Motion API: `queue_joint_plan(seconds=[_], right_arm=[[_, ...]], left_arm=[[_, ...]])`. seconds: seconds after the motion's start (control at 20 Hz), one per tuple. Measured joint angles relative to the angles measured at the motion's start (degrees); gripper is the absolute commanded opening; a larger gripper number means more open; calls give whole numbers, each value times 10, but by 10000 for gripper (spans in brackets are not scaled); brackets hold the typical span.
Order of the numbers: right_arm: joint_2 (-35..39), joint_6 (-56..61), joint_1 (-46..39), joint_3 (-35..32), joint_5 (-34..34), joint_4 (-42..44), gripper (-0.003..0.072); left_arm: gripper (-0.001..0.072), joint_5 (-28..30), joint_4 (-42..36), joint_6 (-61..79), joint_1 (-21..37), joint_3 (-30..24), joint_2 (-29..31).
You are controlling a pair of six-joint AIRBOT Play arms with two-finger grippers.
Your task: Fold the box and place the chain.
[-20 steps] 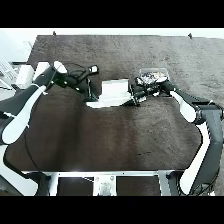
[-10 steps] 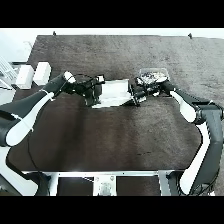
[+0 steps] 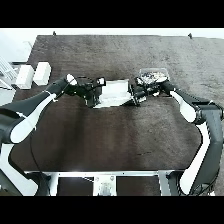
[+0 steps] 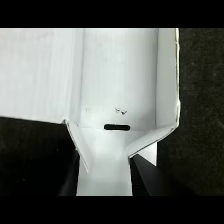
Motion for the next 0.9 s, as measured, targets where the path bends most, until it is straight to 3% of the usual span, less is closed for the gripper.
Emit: queue_joint_plan(seconds=[0.4, 0.45, 0.5, 0.9], right_arm=[[0, 0, 0, 0, 0, 0, 583], [0, 0, 0, 0, 0, 0, 583], [0, 0, 0, 0, 0, 0, 583], [0, 0, 0, 0, 0, -1, 583]], left_arm=[[332, -4, -46, 26, 0, 0, -1], [299, -5, -48, 26, 0, 0, -1], [165, -6, -51, 27, 0, 0, -1], [166, 9, -78, 52, -23, 0, -12]])
